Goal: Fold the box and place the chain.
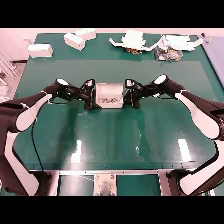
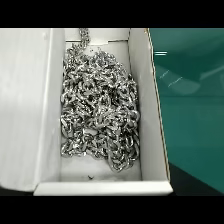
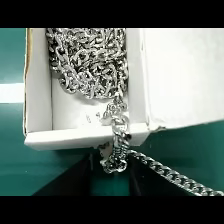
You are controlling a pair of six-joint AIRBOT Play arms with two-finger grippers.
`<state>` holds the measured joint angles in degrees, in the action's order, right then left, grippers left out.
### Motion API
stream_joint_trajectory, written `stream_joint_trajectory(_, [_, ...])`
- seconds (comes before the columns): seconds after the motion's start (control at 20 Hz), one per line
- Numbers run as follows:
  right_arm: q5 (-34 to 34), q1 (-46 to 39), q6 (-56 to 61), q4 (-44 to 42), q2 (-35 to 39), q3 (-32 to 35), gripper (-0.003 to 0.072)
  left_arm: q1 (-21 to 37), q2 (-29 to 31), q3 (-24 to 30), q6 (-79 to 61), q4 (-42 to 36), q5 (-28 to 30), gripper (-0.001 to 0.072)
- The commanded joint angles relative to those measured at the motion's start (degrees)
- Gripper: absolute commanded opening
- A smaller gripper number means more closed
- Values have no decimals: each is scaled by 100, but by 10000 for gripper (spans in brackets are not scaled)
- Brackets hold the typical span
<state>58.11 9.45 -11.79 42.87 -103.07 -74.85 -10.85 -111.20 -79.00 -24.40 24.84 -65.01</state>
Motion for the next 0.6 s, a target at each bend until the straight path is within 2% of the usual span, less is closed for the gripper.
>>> stream_joint_trajectory(0.0, [-201, 9, -87, -28, -22, 4, 169, 2, 0, -4, 0, 2, 2, 490])
stream_joint_trajectory(0.05, [-332, 4, -35, -24, -17, 2, 65, 2, 0, -4, -2, 0, 2, 490])
stream_joint_trajectory(0.1, [-470, -17, 107, -26, -11, 0, 14, 2, 0, -4, 0, 2, 2, 490])
stream_joint_trajectory(0.3, [-485, -76, 595, 208, 186, -70, 8, 2, 0, -4, 0, 2, 2, 490])
stream_joint_trajectory(0.55, [-245, -74, 1038, 470, 962, -68, 7, 2, 0, -4, -2, 2, 2, 490])
